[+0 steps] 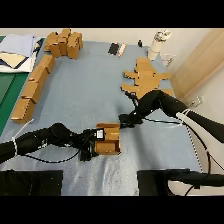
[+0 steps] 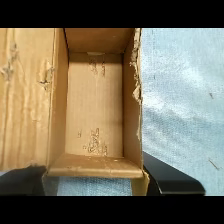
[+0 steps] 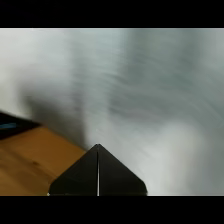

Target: Fold the box.

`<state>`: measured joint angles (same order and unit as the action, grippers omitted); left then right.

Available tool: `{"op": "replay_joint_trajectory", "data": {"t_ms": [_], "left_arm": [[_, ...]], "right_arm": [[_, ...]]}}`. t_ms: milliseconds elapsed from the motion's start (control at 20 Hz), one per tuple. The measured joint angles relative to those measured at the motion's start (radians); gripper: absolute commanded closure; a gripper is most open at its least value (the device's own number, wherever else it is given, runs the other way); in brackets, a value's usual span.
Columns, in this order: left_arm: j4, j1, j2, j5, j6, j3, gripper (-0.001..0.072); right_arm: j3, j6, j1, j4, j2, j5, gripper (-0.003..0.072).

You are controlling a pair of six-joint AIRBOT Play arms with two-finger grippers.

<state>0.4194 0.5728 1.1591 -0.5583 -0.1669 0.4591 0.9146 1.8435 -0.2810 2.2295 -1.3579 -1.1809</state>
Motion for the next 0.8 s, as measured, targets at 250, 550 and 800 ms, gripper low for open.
{"op": "replay_joint_trajectory", "data": {"t_ms": [250, 550, 800], "left_arm": [[0.000, 0.000, 0.000, 0.000, 0.000, 0.000, 0.0272], [0.000, 0.000, 0.000, 0.000, 0.000, 0.000, 0.0272], [0.000, 0.000, 0.000, 0.000, 0.000, 0.000, 0.0272]], "right_arm": [[-0.032, 0.497, -0.015, 0.305, 0.002, -0.066, 0.0687], [-0.221, 0.645, -0.177, 0.219, 0.276, 0.155, 0.0686], [-0.346, 0.650, -0.397, -0.019, 0.449, 0.398, 0.0686]]}}
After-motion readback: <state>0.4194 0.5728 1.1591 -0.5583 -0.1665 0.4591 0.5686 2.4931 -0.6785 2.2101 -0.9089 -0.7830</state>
